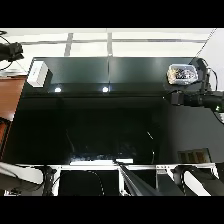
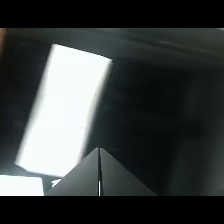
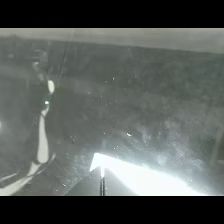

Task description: Fold the box and place the chain.

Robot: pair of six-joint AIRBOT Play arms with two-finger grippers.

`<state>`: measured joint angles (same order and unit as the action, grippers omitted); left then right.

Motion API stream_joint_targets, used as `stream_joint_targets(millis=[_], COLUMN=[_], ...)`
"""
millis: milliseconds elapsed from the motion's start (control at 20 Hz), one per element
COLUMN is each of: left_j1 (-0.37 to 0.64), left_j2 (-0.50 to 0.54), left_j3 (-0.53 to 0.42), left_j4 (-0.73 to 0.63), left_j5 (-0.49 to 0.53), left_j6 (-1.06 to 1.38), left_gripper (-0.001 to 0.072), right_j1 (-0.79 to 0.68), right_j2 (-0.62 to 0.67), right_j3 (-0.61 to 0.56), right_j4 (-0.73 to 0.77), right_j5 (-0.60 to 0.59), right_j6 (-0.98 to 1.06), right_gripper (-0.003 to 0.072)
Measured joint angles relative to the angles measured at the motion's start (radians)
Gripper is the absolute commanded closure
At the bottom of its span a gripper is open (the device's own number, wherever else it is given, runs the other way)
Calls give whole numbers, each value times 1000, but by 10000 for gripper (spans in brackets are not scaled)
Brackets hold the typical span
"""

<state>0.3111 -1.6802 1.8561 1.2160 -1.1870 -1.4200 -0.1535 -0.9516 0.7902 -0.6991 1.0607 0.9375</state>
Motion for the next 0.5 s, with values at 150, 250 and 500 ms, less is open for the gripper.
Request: stream_joint_targets(millis=[150, 250, 500], left_j1=[-82, -165, -286], left_j2=[300, 500, 899], left_j3=[-385, -678, -1196], left_j4=[-143, -176, -194], left_j5=[154, 275, 513], left_j6=[108, 188, 270], left_gripper=[686, 686, 684], right_j1=[66, 98, 129], right_j2=[0, 0, 0], right_j3=[-13, -50, -144], right_j4=[-81, -136, -196], right_j5=[-79, -188, -412], right_j6=[-2, 3, 10], right_gripper=[677, 675, 675])
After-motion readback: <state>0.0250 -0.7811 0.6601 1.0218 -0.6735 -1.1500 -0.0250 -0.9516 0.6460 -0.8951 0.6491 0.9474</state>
